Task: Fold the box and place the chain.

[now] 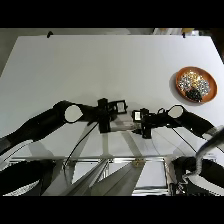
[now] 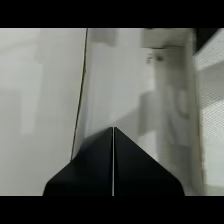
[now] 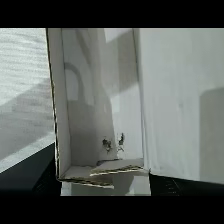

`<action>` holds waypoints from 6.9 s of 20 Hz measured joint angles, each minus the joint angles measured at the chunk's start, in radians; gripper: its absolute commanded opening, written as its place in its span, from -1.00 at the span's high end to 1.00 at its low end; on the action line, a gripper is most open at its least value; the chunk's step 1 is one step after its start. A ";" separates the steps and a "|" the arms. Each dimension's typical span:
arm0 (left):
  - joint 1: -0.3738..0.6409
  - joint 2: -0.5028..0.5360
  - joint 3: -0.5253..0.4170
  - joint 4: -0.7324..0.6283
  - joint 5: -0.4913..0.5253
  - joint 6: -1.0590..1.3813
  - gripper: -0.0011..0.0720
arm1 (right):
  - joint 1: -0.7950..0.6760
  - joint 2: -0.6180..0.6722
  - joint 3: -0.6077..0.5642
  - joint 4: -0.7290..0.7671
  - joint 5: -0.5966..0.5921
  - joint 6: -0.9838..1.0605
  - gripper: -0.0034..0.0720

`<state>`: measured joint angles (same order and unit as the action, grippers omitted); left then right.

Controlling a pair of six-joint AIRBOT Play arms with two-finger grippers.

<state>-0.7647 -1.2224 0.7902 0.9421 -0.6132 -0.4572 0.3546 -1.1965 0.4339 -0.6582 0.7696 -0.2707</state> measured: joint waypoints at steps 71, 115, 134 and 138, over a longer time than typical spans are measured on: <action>0.111 -0.066 -0.158 -0.281 -0.138 0.257 0.67 | 0.000 0.000 0.000 -0.001 0.001 -0.001 -0.16; 0.232 0.107 -0.280 -0.350 -0.213 -0.939 0.39 | 0.000 0.000 0.000 0.000 0.000 0.000 -0.16; 0.106 0.115 -0.231 -0.257 -0.083 -1.164 0.35 | 0.000 0.000 0.000 0.000 0.000 0.000 -0.16; 0.060 0.108 -0.174 -0.088 -0.100 -1.355 0.35 | 0.000 0.000 0.000 0.000 0.000 0.000 -0.16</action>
<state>-0.7048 -1.1141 0.6167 0.8543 -0.7128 -1.8126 0.3546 -1.1965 0.4339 -0.6582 0.7700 -0.2707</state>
